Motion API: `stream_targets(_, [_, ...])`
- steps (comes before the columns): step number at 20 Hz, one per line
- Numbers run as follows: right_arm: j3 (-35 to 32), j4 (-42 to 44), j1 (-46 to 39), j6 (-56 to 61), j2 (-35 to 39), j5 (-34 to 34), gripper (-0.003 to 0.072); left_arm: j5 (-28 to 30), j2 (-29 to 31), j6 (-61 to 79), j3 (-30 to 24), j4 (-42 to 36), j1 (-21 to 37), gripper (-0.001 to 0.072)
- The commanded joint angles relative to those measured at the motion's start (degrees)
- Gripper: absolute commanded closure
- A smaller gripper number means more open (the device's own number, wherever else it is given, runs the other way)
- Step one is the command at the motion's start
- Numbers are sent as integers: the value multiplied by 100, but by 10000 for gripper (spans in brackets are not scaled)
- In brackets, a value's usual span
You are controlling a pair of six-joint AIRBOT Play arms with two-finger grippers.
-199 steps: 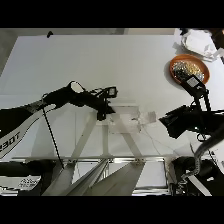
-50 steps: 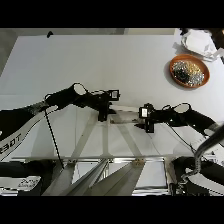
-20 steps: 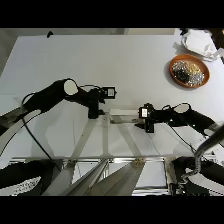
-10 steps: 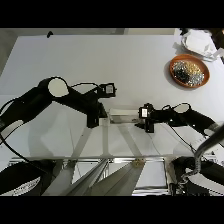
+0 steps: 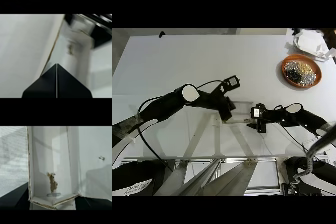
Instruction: Fold the box and place the chain.
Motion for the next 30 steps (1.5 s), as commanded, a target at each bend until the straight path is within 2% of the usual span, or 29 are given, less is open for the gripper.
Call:
stream_targets(1, [-2, 0, 2, 0, 2, 4, 250, 1397, -306, -603, 2, -87, -22, 706])
stream_targets(5, [-2, 0, 2, 0, 2, 4, 250, 807, -841, -612, 2, -87, -39, 706])
stream_targets(8, [-2, 0, 2, 0, 2, 4, 250, 542, -1029, -605, 2, -87, -42, 706])
stream_targets(11, [-2, 0, 2, 0, 2, 4, 250, 568, -872, -573, 2, -79, -7, 705])
stream_targets(14, [-2, 0, 2, 0, 2, 4, 250, 516, -466, -562, 2, 111, 131, 699])
stream_targets(15, [-2, 0, 2, 0, 2, 4, 250, 433, -273, -557, 2, 289, 203, 697])
stream_targets(17, [-2, 0, 2, 0, 2, 4, 250, -2, 149, -299, 2, 964, 339, 601])
stream_targets(18, [-2, 0, 2, 0, 2, 4, 250, -297, 352, -262, 2, 1384, 389, 598])
stream_targets(21, [-2, 0, 2, 0, 2, 4, 250, -1493, 852, -195, 2, 2715, 514, 587])
stream_targets(22, [-2, 0, 2, 0, 2, 4, 250, -1880, 909, -31, 2, 2885, 540, 556])
stream_targets(24, [-2, 0, 2, 0, 2, 4, 250, -2409, 863, 415, 2, 2922, 544, 556])
stream_targets(27, [-2, 0, 2, 0, 2, 4, 250, -2413, 579, 1163, -31, 2184, 577, 548])
stream_targets(29, [-2, 0, 2, 0, 2, 7, 250, -2243, 286, 1508, -114, 1825, 634, 472])
stream_targets(30, [-2, 0, 2, 0, 2, 7, 250, -1998, 179, 1674, -210, 1729, 656, 383])
